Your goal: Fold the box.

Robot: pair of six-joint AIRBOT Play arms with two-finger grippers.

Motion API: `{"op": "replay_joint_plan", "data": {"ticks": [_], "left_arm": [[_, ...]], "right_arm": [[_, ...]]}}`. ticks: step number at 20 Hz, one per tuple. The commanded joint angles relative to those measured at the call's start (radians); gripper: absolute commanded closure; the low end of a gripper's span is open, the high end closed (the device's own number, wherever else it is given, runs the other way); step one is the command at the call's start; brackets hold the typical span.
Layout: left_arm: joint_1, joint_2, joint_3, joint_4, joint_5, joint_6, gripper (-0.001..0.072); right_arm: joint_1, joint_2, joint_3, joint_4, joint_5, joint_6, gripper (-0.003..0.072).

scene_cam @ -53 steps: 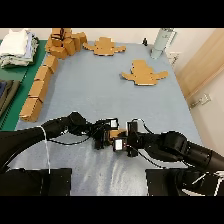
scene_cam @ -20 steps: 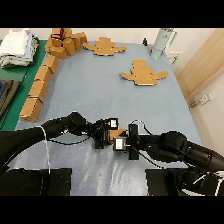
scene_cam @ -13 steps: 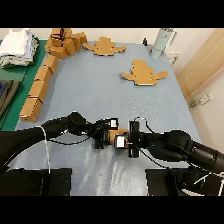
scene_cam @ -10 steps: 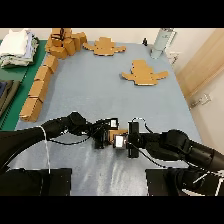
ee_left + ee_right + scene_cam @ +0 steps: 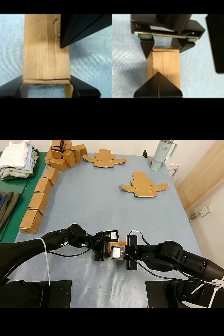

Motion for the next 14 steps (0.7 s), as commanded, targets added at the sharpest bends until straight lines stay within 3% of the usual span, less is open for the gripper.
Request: {"op": "replay_joint_plan", "data": {"ticks": [1,10,14], "left_arm": [[0.000,0.000,0.001,0.000,0.000,-0.001,0.0220],[0.000,0.000,0.001,0.000,0.000,-0.001,0.0220],[0.000,0.000,0.001,0.000,0.000,-0.001,0.0220]], "right_arm": [[-0.001,-0.003,-0.002,0.004,-0.005,0.001,0.0682],[-0.001,-0.014,-0.001,0.004,-0.004,0.001,0.0683],[-0.001,0.045,0.001,0.002,-0.010,0.012,0.0682]]}}
